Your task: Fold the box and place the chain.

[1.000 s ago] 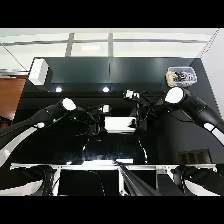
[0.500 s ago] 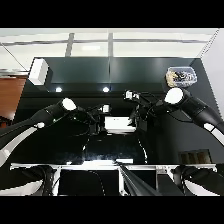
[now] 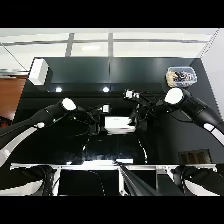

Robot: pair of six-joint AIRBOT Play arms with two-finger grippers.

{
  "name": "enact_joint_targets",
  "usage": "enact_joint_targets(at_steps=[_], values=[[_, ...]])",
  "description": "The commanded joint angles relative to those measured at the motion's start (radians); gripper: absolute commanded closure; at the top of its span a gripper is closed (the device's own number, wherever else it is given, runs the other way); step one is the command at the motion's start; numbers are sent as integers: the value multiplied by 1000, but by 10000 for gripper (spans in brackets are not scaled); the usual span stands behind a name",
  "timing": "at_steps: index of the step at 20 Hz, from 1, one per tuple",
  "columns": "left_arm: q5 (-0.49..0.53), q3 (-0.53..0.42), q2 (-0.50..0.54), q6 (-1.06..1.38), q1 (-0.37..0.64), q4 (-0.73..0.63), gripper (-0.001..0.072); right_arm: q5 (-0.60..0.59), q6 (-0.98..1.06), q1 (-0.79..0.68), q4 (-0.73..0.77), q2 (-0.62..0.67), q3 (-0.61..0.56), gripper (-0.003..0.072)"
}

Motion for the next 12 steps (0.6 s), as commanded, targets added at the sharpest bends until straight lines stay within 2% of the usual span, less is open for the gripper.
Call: enact_joint_targets(at_steps=[1,12], values=[[-6,0,0,2,0,0,231,-17,8,1,18,1,0,381],[-5,0,0,2,0,0,232,-8,44,1,10,0,0,381]])
